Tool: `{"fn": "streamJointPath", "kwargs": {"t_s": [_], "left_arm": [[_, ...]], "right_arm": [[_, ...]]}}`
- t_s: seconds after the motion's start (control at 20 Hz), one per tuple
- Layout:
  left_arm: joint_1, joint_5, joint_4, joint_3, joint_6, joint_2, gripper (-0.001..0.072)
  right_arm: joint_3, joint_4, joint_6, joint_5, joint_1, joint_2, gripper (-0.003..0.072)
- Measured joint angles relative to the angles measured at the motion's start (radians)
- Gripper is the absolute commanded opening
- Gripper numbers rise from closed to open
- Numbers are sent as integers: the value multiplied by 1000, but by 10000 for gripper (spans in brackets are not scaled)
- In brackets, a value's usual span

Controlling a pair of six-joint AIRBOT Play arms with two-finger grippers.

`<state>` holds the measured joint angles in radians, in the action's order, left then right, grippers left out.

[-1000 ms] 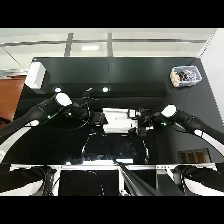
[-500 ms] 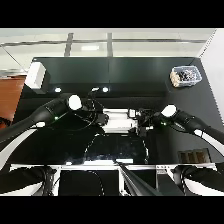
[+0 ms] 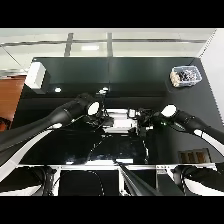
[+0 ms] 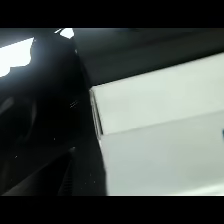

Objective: Fold the box and place the chain.

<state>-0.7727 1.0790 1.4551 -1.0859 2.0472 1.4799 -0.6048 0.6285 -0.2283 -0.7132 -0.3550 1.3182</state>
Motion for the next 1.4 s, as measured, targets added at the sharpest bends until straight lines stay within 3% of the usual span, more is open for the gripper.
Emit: {"fn": "streamJointPath", "kwargs": {"t_s": [0.15,0.25,0.55,0.6,0.65,0.8,0.85,0.95,1.0,1.15,1.25,1.35,1.4], "left_arm": [[-12,42,27,-60,70,46,347],[-16,58,29,-79,103,69,280],[-19,77,9,-102,145,105,259],[-19,77,8,-104,152,107,115],[-19,77,5,-107,159,109,40],[-20,79,6,-114,174,112,22],[-20,80,5,-116,176,113,36],[-20,82,3,-119,174,113,371],[-20,80,2,-120,175,113,398],[-20,78,2,-121,178,113,388],[-20,76,2,-121,182,113,94],[-19,77,9,-121,187,113,21],[-20,76,10,-121,185,114,21]], "right_arm": [[0,0,0,0,0,0,167],[0,0,0,0,0,0,167],[0,0,0,0,0,0,167],[0,0,0,0,0,0,167],[0,0,0,0,0,0,167],[0,0,1,0,0,0,167],[0,0,1,0,0,0,167],[0,0,-1,0,0,0,167],[0,1,-1,0,0,0,167],[0,1,-1,0,0,0,167],[0,1,0,-1,0,0,167],[0,0,2,0,0,0,167],[0,0,2,0,0,0,167]]}}
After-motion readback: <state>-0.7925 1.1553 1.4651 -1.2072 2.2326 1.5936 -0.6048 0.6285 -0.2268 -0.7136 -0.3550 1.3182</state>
